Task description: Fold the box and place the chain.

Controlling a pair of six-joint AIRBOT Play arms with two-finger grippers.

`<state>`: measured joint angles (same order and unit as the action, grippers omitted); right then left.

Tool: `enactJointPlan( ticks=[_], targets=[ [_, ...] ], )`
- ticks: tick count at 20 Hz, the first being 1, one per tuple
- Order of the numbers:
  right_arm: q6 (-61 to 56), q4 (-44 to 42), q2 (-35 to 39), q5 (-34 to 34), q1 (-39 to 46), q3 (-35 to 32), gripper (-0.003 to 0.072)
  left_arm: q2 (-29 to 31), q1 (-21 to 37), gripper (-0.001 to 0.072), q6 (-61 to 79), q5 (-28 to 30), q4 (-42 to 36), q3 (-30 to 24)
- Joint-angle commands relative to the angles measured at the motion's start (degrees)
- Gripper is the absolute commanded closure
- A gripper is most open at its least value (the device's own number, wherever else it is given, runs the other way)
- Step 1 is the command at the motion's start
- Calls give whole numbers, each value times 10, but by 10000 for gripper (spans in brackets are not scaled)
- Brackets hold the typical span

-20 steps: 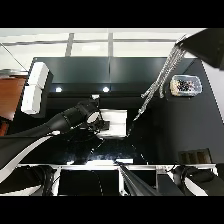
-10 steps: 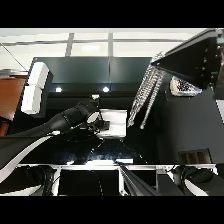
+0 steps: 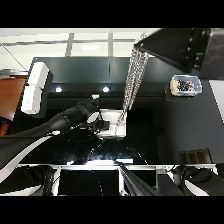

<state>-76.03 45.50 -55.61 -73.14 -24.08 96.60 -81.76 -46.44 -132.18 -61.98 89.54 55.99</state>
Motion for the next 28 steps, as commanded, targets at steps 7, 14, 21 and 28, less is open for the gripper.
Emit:
enactJointPlan(
  ticks=[7,14,21,28],
  targets=[
    [0,-11,-5,-25,-1,-76,664,0,0,680,0,0,0,0],
    [-2,46,-7,-28,-1,-147,664,0,0,679,0,-1,0,0],
    [-22,61,-9,-41,-23,-212,664,0,0,680,0,0,0,0],
    [-22,35,-60,59,-93,-259,663,0,0,679,0,-1,-1,0]
  ],
)
